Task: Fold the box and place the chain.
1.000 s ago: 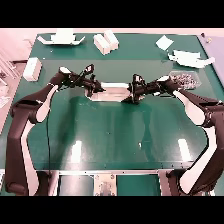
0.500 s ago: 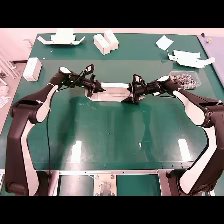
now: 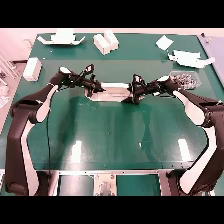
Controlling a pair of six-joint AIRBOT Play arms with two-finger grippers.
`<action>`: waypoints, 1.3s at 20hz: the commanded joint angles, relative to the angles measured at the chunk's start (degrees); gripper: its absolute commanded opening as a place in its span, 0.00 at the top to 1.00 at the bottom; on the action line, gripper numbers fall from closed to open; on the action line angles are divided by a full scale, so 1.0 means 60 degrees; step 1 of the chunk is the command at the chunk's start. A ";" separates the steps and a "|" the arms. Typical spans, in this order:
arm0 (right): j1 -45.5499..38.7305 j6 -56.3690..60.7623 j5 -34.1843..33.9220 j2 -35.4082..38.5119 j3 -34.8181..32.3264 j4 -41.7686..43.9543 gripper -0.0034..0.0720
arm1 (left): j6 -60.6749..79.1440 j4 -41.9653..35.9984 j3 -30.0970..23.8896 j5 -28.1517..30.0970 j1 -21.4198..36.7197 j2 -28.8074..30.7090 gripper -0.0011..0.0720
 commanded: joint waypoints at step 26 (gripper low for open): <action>-0.0007 0.0000 0.0011 -0.0007 -0.0004 0.0004 0.21 | 0.0004 -0.1005 0.0011 -0.0135 -0.0004 0.0040 0.56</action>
